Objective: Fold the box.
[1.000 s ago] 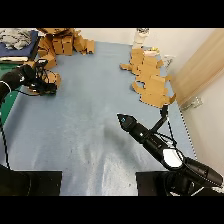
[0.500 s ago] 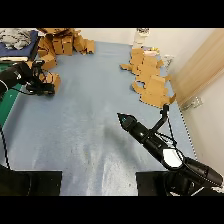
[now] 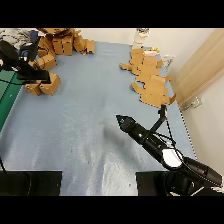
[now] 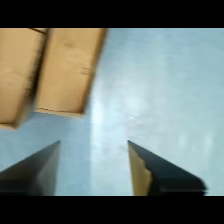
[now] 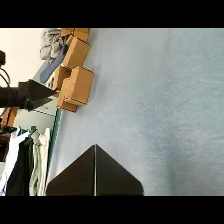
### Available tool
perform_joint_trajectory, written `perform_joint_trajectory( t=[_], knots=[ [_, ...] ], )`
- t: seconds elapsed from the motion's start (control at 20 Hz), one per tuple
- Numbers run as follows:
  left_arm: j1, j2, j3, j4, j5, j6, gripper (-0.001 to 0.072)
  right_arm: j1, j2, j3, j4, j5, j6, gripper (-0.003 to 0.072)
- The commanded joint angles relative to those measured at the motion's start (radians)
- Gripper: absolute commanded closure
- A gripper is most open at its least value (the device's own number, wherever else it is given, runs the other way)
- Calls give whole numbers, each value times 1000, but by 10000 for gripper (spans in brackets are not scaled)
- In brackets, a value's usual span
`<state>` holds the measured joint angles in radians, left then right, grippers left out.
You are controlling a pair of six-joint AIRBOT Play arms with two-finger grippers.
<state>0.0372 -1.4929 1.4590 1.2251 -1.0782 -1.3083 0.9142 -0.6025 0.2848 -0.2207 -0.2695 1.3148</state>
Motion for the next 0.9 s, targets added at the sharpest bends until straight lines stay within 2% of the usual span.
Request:
perform_joint_trajectory(
  t=[0.0, 0.05, 0.2, 0.3, 0.4, 0.6, 0.75, 0.85],
  knots=[
    [-83, 36, 6, -141, -121, 47, 632, -23, -27, 6, -8, 17, -27, 680],
    [-121, 36, 4, -167, -125, 71, 697, -50, -43, 15, -11, 43, -43, 681],
    [-241, 39, 2, -186, -118, 66, 698, -210, -118, 90, -76, 262, -105, 681],
    [-328, 64, -27, -186, -94, 66, 699, -318, -195, 181, -193, 417, -104, 681],
    [-409, 112, -89, -186, -26, 66, 699, -381, -280, 285, -320, 524, -104, 681],
    [-505, 212, -246, -224, 139, 71, 699, -383, -431, 420, -414, 599, -105, 680],
    [-531, 221, -279, -248, 148, 93, 697, -383, -488, 455, -404, 633, -102, 680],
    [-530, 221, -280, -250, 101, 87, 697, -383, -487, 455, -404, 664, -101, 680]
  ],
)
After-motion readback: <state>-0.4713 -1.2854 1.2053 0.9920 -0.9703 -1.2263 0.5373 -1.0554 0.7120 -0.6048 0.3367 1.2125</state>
